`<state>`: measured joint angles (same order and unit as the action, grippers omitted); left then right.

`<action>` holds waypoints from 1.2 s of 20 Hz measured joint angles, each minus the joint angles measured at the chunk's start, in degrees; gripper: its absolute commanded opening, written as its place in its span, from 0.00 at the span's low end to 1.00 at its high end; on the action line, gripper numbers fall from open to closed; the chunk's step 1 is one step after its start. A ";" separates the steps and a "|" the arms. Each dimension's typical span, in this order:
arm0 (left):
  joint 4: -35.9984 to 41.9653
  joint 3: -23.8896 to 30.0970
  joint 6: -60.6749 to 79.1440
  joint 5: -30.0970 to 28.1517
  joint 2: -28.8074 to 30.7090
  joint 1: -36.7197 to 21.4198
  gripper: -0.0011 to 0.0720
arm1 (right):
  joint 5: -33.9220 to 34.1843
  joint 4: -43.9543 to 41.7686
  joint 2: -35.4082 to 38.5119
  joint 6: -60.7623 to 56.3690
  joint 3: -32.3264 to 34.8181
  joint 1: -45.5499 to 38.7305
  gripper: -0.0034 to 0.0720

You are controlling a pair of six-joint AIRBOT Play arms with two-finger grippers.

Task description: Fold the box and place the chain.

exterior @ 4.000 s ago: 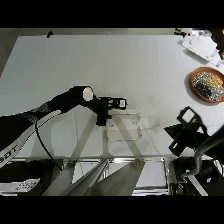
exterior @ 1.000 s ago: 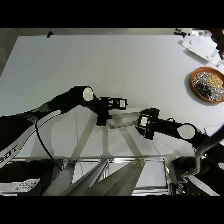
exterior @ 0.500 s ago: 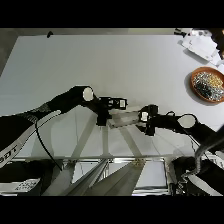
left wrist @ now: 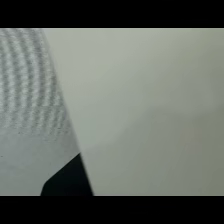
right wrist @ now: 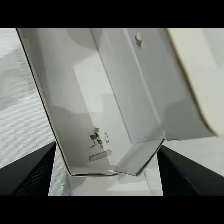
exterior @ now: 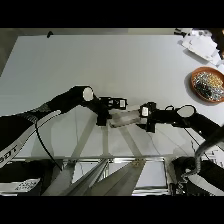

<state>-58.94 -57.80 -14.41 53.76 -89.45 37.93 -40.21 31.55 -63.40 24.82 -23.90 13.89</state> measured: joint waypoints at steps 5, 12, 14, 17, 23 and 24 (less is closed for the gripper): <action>-0.04 0.00 0.00 0.00 0.00 0.00 0.06 | -3.61 -0.26 -4.26 4.15 -2.32 -0.57 0.94; -0.17 0.00 0.02 0.17 0.00 -0.02 0.06 | -9.62 -1.44 -9.33 6.27 -5.75 -1.68 0.91; -0.33 0.00 0.02 0.24 0.00 -0.02 0.06 | -11.30 -1.79 -9.84 6.21 -6.01 -1.75 0.89; -0.46 0.04 0.04 0.13 -0.04 0.00 0.06 | -14.03 -2.34 -10.34 5.01 -6.19 -1.11 0.89; -0.15 0.07 0.02 0.17 0.00 0.00 0.06 | -13.14 -2.01 -12.44 2.78 -6.23 -0.33 0.89; -0.09 0.04 0.02 0.17 -0.02 0.00 0.06 | -13.00 -1.92 -12.72 2.56 -6.21 -0.44 0.89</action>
<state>-59.02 -57.76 -14.39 53.93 -89.47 37.93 -53.21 29.63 -76.12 27.38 -30.11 13.45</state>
